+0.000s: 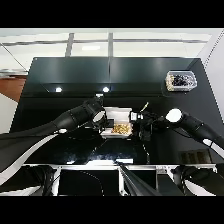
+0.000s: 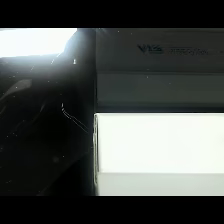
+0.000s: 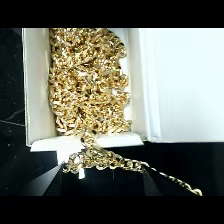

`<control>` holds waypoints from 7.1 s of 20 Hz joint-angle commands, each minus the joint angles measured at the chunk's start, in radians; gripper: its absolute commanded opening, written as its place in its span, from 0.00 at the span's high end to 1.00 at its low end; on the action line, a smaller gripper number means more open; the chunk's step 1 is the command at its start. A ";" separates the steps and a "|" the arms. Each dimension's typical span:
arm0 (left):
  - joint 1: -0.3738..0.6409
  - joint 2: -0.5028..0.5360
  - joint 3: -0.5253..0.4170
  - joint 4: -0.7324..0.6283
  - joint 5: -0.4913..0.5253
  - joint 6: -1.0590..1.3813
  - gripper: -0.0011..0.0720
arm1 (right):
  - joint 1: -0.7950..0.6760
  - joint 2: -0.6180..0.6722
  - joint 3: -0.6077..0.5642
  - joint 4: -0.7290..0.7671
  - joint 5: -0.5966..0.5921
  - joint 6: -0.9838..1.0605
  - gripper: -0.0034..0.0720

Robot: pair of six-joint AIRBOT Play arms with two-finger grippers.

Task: Fold the box and place the chain.

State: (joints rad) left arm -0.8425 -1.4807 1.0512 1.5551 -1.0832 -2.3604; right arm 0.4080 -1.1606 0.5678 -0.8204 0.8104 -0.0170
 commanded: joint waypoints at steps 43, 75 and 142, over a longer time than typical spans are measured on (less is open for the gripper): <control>0.001 -0.001 0.000 0.003 -0.002 0.000 0.94 | -0.111 0.283 0.196 0.078 0.304 0.522 0.91; 0.001 -0.001 0.000 0.003 -0.002 0.000 0.94 | -0.081 0.260 0.244 0.277 0.319 0.631 0.91; 0.567 0.216 -0.381 -0.937 0.127 2.623 0.02 | -0.345 0.261 0.266 -0.047 0.295 0.826 0.02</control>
State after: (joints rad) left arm -0.2749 -1.2324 0.6712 0.6498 -0.9539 0.1772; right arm 0.0628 -0.8997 0.8330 -0.8581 1.1164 0.8078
